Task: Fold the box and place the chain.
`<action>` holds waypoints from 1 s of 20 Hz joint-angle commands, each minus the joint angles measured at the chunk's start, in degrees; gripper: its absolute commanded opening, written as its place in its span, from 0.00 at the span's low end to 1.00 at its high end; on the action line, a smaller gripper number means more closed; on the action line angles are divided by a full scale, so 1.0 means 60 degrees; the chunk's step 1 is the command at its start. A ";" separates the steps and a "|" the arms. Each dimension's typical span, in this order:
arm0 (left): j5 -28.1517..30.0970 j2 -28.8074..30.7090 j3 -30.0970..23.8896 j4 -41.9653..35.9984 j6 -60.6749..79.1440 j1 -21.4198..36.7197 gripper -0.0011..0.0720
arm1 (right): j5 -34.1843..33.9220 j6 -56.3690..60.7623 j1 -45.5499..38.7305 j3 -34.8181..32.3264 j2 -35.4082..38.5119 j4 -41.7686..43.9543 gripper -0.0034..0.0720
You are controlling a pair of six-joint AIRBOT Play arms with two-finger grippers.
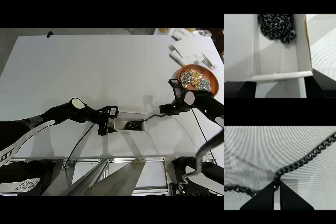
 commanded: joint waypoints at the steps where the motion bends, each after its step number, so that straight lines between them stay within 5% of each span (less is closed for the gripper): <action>1: 0.0000 0.0004 0.0000 0.0004 0.0004 0.0007 0.55 | -0.0011 -0.0004 0.0011 -0.0015 0.0033 0.0146 0.06; 11: 0.0004 0.0004 0.0000 0.0004 0.0004 0.0007 0.55 | 0.2779 -0.0091 0.2437 -0.0018 0.4943 0.1519 0.06; 16: 0.0004 0.0004 0.0000 0.0004 0.0000 0.0007 0.55 | 0.2157 -0.0364 0.3395 -0.0018 0.6335 0.4608 0.06; 20: 0.0004 0.0004 0.0000 0.0004 0.0000 0.0007 0.55 | 0.1191 -0.1133 0.3439 -0.0018 0.6408 0.5756 0.06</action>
